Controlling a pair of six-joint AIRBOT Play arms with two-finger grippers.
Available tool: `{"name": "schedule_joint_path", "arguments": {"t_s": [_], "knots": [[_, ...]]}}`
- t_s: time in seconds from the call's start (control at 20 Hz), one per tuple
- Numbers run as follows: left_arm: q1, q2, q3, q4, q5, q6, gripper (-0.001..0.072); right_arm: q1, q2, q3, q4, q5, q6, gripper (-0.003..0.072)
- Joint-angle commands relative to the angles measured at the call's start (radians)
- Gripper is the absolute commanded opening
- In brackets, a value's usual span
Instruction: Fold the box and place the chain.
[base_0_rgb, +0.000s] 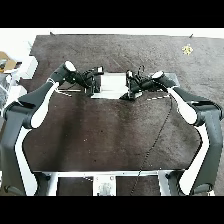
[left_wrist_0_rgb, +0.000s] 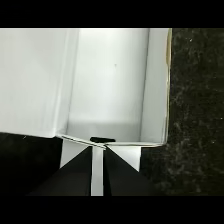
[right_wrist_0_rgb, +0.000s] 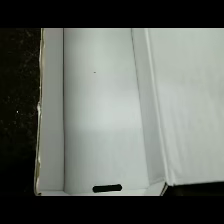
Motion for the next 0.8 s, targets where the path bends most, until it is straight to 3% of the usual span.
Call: {"name": "schedule_joint_path", "arguments": {"t_s": [0.0,0.2,0.75], "knots": [[0.0,-0.001,0.0,-0.052,-0.037,-0.013,0.0082,0.001,0.0,0.0,0.0,0.0,0.0,0.0385],[-0.002,-0.011,0.0,-0.166,-0.041,-0.009,0.0082,0.001,0.0,0.0,0.0,0.0,0.0,0.0386],[-0.025,-0.058,0.0,-0.162,-0.017,0.051,0.0082,0.001,0.0,0.0,0.0,0.0,0.0,0.0385]]}}
